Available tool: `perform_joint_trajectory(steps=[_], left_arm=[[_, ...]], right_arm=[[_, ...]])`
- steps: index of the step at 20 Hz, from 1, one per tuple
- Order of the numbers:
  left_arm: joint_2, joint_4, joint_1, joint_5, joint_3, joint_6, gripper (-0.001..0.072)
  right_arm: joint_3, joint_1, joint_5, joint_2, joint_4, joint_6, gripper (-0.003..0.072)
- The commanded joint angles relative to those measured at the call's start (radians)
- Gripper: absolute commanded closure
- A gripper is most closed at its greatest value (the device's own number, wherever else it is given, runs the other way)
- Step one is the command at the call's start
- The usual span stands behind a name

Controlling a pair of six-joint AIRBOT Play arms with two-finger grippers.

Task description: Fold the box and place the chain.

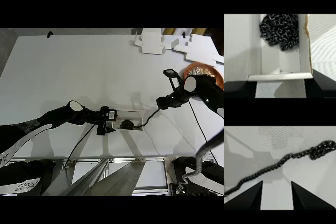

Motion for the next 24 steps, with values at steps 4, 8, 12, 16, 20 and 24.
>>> perform_joint_trajectory(steps=[4,8,12,16,20,24], left_arm=[[0.000,0.000,0.000,0.000,0.000,0.000,0.0437],[0.000,0.000,0.000,0.000,0.000,0.000,0.0437],[0.000,0.000,0.000,0.000,0.000,0.000,0.0437],[0.000,0.000,0.000,0.000,0.000,0.000,0.0437],[0.000,0.000,0.000,0.000,0.000,0.000,0.0437],[0.000,0.000,0.000,0.000,0.000,0.000,0.0437]], right_arm=[[-0.027,-0.009,-0.093,-0.058,0.014,0.026,0.0385],[-0.027,-0.009,-0.127,-0.075,0.006,0.038,0.0397],[-0.027,-0.009,-0.123,-0.129,-0.004,0.058,0.0400],[-0.027,-0.009,-0.095,-0.144,-0.005,0.040,0.0654],[-0.027,-0.009,-0.029,-0.105,-0.016,0.018,0.0667],[-0.027,-0.009,0.021,0.038,-0.015,0.017,0.0667]])
